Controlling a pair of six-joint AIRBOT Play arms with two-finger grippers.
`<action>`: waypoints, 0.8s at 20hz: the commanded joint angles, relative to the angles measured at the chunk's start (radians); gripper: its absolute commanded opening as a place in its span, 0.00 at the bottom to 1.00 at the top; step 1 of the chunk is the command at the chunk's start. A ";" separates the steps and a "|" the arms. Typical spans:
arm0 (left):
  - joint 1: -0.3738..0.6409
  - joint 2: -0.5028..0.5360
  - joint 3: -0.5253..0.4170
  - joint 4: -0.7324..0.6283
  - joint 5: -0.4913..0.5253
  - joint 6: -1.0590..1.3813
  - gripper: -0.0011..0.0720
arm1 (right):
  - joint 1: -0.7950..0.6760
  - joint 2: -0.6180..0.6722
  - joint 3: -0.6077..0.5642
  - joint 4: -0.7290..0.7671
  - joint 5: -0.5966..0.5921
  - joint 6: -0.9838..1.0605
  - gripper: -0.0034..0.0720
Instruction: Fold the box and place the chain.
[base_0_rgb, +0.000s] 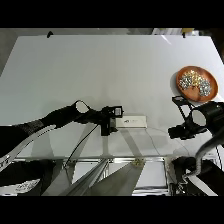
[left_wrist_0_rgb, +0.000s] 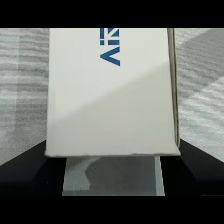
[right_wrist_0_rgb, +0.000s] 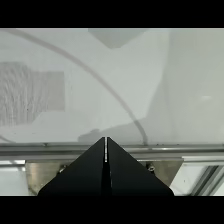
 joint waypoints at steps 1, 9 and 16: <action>0.000 0.000 0.000 -0.004 0.001 0.001 0.38 | 0.000 0.000 0.000 0.017 0.068 0.089 0.06; 0.116 0.177 0.000 0.044 0.008 -0.191 0.38 | 0.000 0.000 0.000 0.017 0.070 0.087 0.06; 0.525 0.556 0.000 0.475 -0.026 -0.750 0.39 | 0.000 0.000 0.000 0.017 0.073 0.087 0.06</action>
